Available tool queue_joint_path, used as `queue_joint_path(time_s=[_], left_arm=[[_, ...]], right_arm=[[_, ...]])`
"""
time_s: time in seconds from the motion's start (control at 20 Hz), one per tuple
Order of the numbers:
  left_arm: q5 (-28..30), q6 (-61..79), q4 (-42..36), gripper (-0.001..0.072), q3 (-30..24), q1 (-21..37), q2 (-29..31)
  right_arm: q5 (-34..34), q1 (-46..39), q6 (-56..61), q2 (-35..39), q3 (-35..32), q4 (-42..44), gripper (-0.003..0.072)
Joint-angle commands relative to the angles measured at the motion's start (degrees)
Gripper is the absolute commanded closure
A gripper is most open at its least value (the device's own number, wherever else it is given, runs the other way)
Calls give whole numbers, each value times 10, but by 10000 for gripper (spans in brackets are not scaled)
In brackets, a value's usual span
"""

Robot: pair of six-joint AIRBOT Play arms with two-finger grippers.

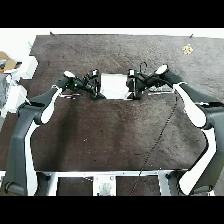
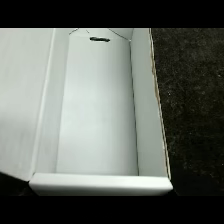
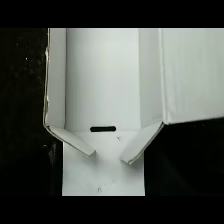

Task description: Fold the box and place the chain.

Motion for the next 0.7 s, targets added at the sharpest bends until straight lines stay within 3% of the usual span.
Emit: queue_joint_path(time_s=[0.0, 0.15, 0.25, 0.35, 0.45, 0.5, 0.55, 0.65], left_arm=[[1, 0, 0, 306, 0, 0, 0], [1, 0, 0, 306, 0, 0, 0], [1, 0, 0, 306, 0, 0, 0], [1, 0, 0, 306, 0, 0, 0], [1, 0, 0, 306, 0, 0, 0], [1, 0, 0, 306, 0, 0, 0], [1, 0, 0, 306, 0, 0, 0], [1, 0, 0, 306, 0, 0, 0]], right_arm=[[0, -7, 67, 44, 1, -43, 3], [4, -17, 144, 89, 1, -31, 3], [13, -23, 174, 105, 1, 32, 15], [16, -21, 152, 99, 0, 118, 508], [5, -13, 119, 80, 1, 182, 550], [-11, -7, 110, 67, 1, 199, 644], [-28, -3, 101, 54, 1, 211, 683], [-82, 2, 80, 33, 1, 224, 683]])
